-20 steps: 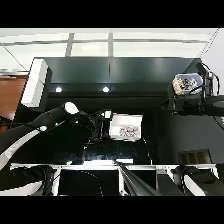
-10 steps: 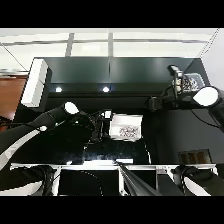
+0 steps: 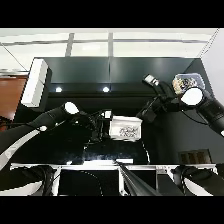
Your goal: Fold the box and place the chain.
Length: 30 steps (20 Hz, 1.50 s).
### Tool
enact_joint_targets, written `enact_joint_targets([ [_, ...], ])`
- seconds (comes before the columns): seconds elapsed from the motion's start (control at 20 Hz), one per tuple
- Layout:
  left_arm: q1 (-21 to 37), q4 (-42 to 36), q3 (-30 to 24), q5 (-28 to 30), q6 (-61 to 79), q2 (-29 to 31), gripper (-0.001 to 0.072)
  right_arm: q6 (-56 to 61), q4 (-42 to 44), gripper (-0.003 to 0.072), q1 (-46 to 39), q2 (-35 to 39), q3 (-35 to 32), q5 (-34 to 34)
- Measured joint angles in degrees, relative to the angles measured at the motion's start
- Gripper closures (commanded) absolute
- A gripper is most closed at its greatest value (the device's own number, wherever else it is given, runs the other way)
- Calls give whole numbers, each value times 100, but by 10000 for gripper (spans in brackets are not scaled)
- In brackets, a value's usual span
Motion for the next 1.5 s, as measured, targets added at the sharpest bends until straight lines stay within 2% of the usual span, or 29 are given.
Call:
enact_joint_targets([
  [0.4,0,2,0,2,0,0,367,-820,426,15,181,131,-48,1244],
  [0.9,0,0,0,2,2,0,367,-1757,761,17,356,173,-369,741],
  [1.3,0,0,0,2,0,0,367,-1239,949,17,-9,459,203,918],
  [1.5,0,0,0,2,0,0,367,-1128,922,17,-376,481,37,734],
])
